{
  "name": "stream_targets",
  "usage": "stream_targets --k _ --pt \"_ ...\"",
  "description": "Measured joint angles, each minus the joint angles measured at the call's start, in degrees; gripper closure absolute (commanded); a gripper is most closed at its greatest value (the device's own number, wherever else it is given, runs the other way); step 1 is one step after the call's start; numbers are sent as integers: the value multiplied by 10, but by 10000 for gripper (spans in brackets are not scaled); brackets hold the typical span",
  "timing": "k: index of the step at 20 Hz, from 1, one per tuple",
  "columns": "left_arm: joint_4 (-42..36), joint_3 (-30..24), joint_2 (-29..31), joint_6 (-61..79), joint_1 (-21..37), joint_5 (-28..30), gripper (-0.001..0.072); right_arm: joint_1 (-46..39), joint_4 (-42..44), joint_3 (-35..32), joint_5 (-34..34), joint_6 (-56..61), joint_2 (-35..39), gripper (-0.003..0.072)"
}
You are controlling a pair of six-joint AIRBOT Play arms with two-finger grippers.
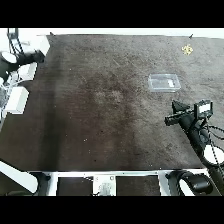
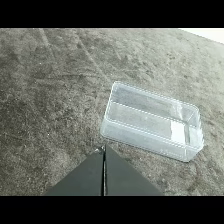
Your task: Fold the box and place the chain.
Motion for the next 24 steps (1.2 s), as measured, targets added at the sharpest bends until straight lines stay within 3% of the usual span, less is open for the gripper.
stream_targets --k 6,20,21,22,23,24 --pt "29 -106 -2 -43 2 130 699 0 0 0 0 0 0 681" --pt "39 -130 -54 -10 -28 247 695 0 0 0 0 0 0 681" --pt "39 -129 -55 -9 -28 252 514 0 0 0 0 0 0 681" --pt "39 -130 -55 -8 -28 256 132 0 0 0 0 0 0 681" --pt "39 -130 -56 -8 -28 258 17 0 0 0 0 0 0 681" --pt "39 -130 -56 -8 -29 264 15 0 0 0 0 0 0 681"
